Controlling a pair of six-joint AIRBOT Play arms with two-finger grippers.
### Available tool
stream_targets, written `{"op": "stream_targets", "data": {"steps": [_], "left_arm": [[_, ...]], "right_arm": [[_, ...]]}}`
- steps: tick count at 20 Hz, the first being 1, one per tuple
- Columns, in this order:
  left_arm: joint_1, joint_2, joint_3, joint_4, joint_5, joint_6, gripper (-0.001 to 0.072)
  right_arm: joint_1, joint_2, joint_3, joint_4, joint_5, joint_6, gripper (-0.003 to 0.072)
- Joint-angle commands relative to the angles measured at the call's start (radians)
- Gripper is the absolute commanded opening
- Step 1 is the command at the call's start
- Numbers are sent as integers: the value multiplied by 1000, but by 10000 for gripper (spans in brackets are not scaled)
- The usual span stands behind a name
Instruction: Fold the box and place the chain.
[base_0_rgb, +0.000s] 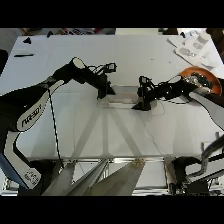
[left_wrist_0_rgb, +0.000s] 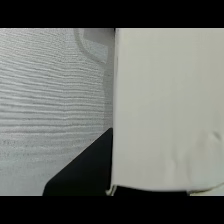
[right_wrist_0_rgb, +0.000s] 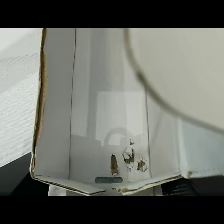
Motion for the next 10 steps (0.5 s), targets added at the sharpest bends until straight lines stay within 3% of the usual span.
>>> {"op": "stream_targets", "data": {"steps": [1,8,10], "left_arm": [[0,0,0,0,0,0,8],[0,0,0,0,0,0,8],[0,0,0,0,0,0,8]], "right_arm": [[1,0,1,1,4,0,691],[1,0,1,-1,2,0,686],[1,0,1,-2,2,0,648]]}}
